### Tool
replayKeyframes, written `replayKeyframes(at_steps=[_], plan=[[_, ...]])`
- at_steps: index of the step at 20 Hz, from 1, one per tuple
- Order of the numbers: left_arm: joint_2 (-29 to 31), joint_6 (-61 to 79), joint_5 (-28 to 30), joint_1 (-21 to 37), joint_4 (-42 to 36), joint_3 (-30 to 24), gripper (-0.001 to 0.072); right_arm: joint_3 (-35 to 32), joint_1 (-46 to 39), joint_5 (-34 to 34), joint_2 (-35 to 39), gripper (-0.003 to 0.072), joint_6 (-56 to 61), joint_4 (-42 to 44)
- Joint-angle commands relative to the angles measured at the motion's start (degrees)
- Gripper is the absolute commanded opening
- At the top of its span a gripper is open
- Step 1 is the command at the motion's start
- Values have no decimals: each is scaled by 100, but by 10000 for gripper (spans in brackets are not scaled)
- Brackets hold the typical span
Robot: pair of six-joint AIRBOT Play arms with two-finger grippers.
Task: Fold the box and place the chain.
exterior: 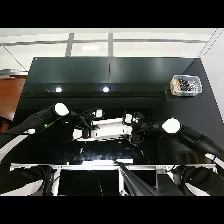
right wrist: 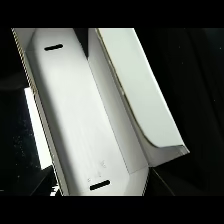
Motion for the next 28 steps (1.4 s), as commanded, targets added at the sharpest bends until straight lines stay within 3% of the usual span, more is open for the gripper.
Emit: replayKeyframes(at_steps=[1, 9, 14, 19, 28], plan=[[-2, 0, -4, -2, -2, 2, 34, 26, -162, 96, -4, 700, -17, -28], [-2, 0, -4, -2, -4, 2, 34, 26, -203, 66, -66, 699, -376, 15], [-2, 0, -4, -2, -4, 2, 34, 26, -203, 118, -260, 699, -1051, 774], [-2, 0, -2, -2, -4, 2, 34, 26, -201, 527, -422, 699, -1097, 763], [-2, 0, -4, -7, -142, 4, 34, 26, -175, 424, -984, 699, -1239, 723]])
